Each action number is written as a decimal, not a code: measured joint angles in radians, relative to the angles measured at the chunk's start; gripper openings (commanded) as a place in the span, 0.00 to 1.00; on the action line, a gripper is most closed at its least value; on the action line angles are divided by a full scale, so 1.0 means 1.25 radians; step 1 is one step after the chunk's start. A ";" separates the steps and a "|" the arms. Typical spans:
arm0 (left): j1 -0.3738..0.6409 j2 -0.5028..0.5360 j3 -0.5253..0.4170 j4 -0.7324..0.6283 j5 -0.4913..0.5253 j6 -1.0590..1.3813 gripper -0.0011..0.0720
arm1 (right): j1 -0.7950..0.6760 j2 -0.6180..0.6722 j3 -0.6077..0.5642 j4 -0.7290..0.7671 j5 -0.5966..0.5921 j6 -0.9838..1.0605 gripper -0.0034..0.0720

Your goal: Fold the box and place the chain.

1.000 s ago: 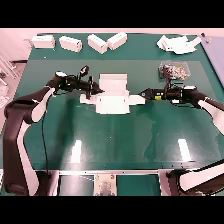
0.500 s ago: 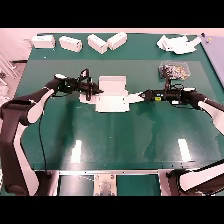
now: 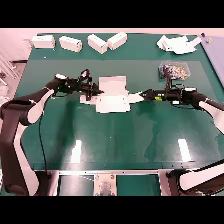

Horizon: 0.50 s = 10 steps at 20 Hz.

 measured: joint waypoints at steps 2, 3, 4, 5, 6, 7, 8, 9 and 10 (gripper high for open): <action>0.001 0.001 0.000 -0.002 -0.001 0.000 0.04 | -0.003 0.009 0.000 0.045 0.015 -0.052 0.06; 0.001 0.001 0.000 -0.002 -0.001 0.000 0.04 | -0.004 0.018 0.000 0.070 0.026 -0.078 0.06; 0.001 0.001 0.000 -0.002 -0.001 0.000 0.04 | -0.005 0.028 0.000 0.089 0.034 -0.098 0.06; 0.001 0.001 0.000 -0.002 -0.002 0.000 0.04 | -0.006 0.038 0.000 0.103 0.041 -0.110 0.19; 0.001 0.001 0.000 0.000 -0.002 -0.002 0.04 | -0.006 0.046 0.000 0.111 0.045 -0.111 0.41; 0.002 0.000 0.000 0.003 -0.005 -0.002 0.04 | -0.007 0.052 0.000 0.114 0.046 -0.109 0.47; 0.002 0.001 0.000 0.003 -0.003 -0.002 0.04 | -0.006 0.056 0.000 0.099 0.050 -0.100 0.47; 0.002 0.001 0.000 0.003 -0.004 -0.002 0.04 | -0.003 0.058 -0.002 0.083 0.056 -0.090 0.47; 0.002 0.001 0.000 0.003 -0.003 -0.002 0.04 | -0.003 0.060 -0.003 0.070 0.060 -0.086 0.47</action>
